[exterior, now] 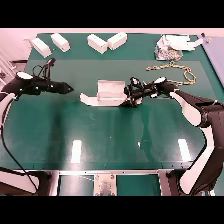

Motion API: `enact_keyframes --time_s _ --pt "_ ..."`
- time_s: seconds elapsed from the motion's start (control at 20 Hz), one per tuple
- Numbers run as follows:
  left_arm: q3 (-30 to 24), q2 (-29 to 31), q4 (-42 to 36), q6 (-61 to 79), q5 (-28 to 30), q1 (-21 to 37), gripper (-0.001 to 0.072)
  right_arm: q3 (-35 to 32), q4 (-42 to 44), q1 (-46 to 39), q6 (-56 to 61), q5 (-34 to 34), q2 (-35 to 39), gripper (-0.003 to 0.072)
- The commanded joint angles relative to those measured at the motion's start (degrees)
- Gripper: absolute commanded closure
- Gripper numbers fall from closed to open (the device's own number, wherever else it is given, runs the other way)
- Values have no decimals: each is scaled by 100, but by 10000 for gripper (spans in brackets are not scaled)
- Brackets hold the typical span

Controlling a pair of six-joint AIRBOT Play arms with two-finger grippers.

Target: Fold the box and place the chain.

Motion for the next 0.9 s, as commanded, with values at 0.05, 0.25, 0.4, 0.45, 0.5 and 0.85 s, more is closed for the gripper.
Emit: enact_keyframes --time_s 0.05,0.25,0.4,0.45,0.5,0.85 --pt "4 -201 229 -780 -275 -87 693 4 0 0 2 2 -2 110" --pt "4 -317 313 -1086 -352 -295 693 4 0 2 2 2 -2 109" --pt "17 -616 243 -1172 -411 -538 692 4 0 0 2 0 -2 110" --pt "39 -693 195 -1172 -470 -599 693 4 0 0 2 0 -2 110" --pt "57 -750 140 -1169 -492 -632 693 4 0 0 2 0 -2 109" --pt "76 -831 -363 -1097 -769 -651 692 4 0 0 2 0 -2 109"
